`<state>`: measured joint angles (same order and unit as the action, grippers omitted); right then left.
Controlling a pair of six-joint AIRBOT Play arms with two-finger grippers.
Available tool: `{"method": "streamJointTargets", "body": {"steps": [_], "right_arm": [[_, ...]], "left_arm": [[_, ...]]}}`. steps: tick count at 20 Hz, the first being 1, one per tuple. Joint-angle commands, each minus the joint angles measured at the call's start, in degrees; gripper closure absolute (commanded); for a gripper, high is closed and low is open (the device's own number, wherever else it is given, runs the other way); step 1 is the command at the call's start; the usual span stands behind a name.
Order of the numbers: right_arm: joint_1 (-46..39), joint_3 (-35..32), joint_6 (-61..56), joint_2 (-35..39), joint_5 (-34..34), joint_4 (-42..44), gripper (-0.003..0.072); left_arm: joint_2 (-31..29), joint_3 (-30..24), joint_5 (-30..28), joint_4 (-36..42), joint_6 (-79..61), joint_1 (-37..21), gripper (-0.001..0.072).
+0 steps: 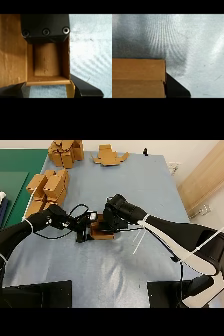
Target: Fold the box.
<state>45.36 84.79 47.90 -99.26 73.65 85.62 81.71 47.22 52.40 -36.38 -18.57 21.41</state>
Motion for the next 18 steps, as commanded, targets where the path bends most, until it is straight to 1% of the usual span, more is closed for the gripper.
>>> {"method": "streamJointTargets", "body": {"steps": [1, 2, 4, 7, 9, 11, 12, 13, 14, 15, 16, 17, 18], "right_arm": [[-0.07, 0.00, 3.50, 0.09, -1.73, 2.93, 0.0319], [-0.07, 0.00, 5.03, 0.50, -2.34, 4.00, 0.0190], [-0.17, -0.02, 6.84, 2.25, -2.75, 4.87, 0.0190], [-1.33, -1.05, 7.72, 6.84, -2.67, 4.85, 0.0190], [-3.13, -5.42, 9.05, 11.65, -2.71, 5.40, 0.0190], [-6.47, -13.14, 10.97, 17.94, -4.50, 8.41, 0.0192], [-8.81, -17.88, 13.05, 21.68, -8.81, 12.55, 0.0246], [-11.34, -21.94, 15.80, 24.85, -14.03, 17.79, 0.0351], [-14.34, -25.68, 20.11, 27.45, -20.59, 23.58, 0.0536], [-17.16, -28.11, 23.32, 28.50, -26.69, 28.11, 0.0683], [-20.39, -29.22, 27.45, 27.69, -31.45, 32.98, 0.0683], [-23.50, -28.92, 32.22, 25.31, -33.75, 38.73, 0.0683], [-26.53, -27.74, 39.80, 21.33, -34.95, 47.65, 0.0684]], "left_arm": [[-0.02, 0.02, 0.07, -0.02, 0.15, 0.02, 0.0415], [-0.02, 0.02, 0.09, 0.00, 0.15, 0.00, 0.0415], [-0.02, 0.02, 0.09, -0.02, 0.17, 0.00, 0.0415], [-0.02, 0.02, 0.13, -0.02, 0.46, 0.00, 0.0415], [-0.02, 0.02, 0.20, -0.04, 0.61, -0.02, 0.0415], [-0.02, 0.02, 0.17, -0.04, 0.61, -0.04, 0.0415], [-0.02, 0.02, 0.17, -0.04, 0.61, -0.04, 0.0415], [-0.02, 0.02, 0.17, -0.04, 0.61, -0.04, 0.0415], [-0.02, 0.02, 0.17, -0.04, 0.61, -0.04, 0.0415], [-0.02, 0.02, 0.17, -0.04, 0.61, -0.04, 0.0415], [-0.02, 0.02, 0.22, -0.04, 0.61, -0.04, 0.0415], [-0.02, 0.02, 0.28, -0.04, 0.61, -0.04, 0.0415], [-0.02, 0.02, 0.26, -0.04, 0.61, -0.04, 0.0415]]}}
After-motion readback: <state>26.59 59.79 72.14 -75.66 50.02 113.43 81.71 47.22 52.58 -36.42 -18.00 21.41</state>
